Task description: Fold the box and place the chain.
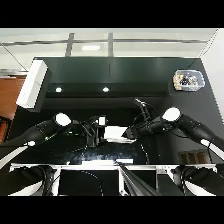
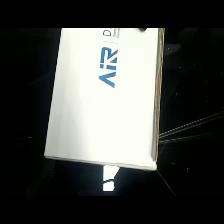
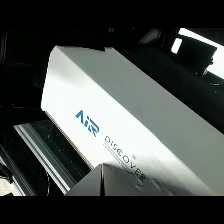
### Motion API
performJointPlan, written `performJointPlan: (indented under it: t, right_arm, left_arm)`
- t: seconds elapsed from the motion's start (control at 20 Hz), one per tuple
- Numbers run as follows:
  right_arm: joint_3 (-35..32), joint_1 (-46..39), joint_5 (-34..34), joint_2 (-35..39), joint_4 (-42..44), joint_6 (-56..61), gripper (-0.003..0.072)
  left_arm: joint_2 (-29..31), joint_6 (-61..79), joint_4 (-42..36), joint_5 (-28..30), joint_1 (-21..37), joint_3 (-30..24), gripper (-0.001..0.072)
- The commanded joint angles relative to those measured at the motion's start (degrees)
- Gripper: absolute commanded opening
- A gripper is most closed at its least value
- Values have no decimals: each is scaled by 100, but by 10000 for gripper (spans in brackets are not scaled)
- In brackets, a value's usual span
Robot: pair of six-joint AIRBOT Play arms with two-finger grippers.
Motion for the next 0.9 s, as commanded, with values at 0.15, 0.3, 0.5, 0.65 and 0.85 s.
performJointPlan:
  t: [0.15,0.3,0.5,0.65,0.85]
  right_arm:
    - [485,-201,649,92,-138,-345,12]
    - [1027,-699,1220,686,-649,-271,13]
    - [1224,-1545,1405,1670,-1871,439,13]
    - [1224,-1963,1703,2094,-2566,737,13]
    - [1217,-2188,1635,2157,-2590,973,13]
  left_arm:
    - [4,-15,-33,-22,2,4,294]
    - [17,-17,-31,-17,2,4,295]
    - [140,-96,149,31,2,9,713]
    - [605,-479,297,-17,2,101,713]
    - [1137,-1126,577,-468,-160,365,713]
